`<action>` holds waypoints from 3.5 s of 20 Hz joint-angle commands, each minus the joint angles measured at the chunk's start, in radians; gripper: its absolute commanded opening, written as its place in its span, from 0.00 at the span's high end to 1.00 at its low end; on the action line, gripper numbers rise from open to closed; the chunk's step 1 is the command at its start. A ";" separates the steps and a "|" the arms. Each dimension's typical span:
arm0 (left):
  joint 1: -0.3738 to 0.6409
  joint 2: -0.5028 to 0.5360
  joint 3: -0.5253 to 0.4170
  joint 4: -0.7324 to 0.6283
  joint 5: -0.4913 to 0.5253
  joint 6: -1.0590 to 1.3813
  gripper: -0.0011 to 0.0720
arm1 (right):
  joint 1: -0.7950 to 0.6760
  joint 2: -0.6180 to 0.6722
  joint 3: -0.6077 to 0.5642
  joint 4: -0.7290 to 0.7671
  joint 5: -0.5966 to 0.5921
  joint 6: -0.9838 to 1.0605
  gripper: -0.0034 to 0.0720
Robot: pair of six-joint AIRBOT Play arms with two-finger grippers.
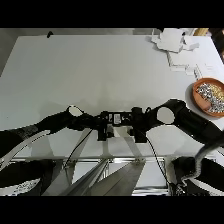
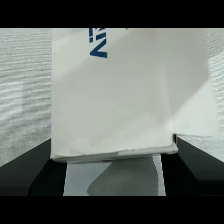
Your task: Fold the box and place the chain.
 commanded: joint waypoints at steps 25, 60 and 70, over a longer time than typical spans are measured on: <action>0.000 0.000 0.000 0.000 0.000 0.000 0.78 | 0.003 0.140 -0.102 0.053 -0.092 0.040 0.49; 0.000 0.001 0.000 0.000 0.001 0.000 0.78 | -0.367 0.257 -0.081 -0.471 0.266 0.763 0.93; -0.001 0.004 0.000 -0.060 0.016 0.003 0.78 | -0.655 0.257 -0.168 -0.436 0.284 0.871 0.93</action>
